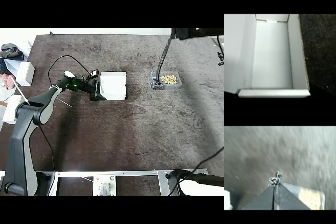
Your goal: Fold the box and place the chain.
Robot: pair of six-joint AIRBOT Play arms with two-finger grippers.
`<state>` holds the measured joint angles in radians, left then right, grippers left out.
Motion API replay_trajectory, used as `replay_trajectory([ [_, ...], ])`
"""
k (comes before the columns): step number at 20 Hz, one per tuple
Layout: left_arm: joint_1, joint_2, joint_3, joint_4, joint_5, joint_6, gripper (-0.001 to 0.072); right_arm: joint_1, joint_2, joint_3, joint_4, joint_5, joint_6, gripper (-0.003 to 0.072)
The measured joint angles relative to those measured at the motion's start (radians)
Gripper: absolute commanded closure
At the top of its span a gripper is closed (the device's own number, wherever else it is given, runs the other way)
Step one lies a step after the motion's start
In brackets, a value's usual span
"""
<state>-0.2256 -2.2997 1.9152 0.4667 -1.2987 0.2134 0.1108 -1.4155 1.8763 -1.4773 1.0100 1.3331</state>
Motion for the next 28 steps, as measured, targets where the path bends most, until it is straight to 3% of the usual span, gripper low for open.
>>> replay_trajectory([
  [7, 0.0, 0.0, 0.0, 0.0, 0.0, 0.0, 0.0194, 0.213, 0.076, 0.0, 0.002, -0.097, -0.061, 0.0673],
  [14, 0.0, 0.0, 0.0, 0.0, 0.0, 0.0, 0.0194, 0.352, 0.006, -0.017, 0.043, -0.108, -0.078, 0.0673],
  [19, 0.0, 0.0, 0.0, 0.0, 0.0, 0.0, 0.0194, 0.38, -0.065, -0.157, 0.136, -0.116, -0.082, 0.0673],
  [23, 0.0, 0.0, 0.0, 0.0, 0.0, 0.0, 0.0195, 0.386, -0.118, -0.307, 0.183, -0.211, -0.081, 0.0672],
  [24, 0.0, 0.0, 0.0, 0.0, 0.0, 0.0, 0.0194, 0.386, -0.133, -0.334, 0.191, -0.235, -0.077, 0.0642],
  [26, 0.0, 0.0, 0.0, 0.0, 0.0, 0.0, 0.0195, 0.378, -0.156, -0.37, 0.197, -0.262, -0.066, 0.023],
  [28, 0.0, 0.0, 0.0, 0.0, 0.0, 0.0, 0.0194, 0.357, -0.161, -0.388, 0.202, -0.277, -0.061, 0.0224],
])
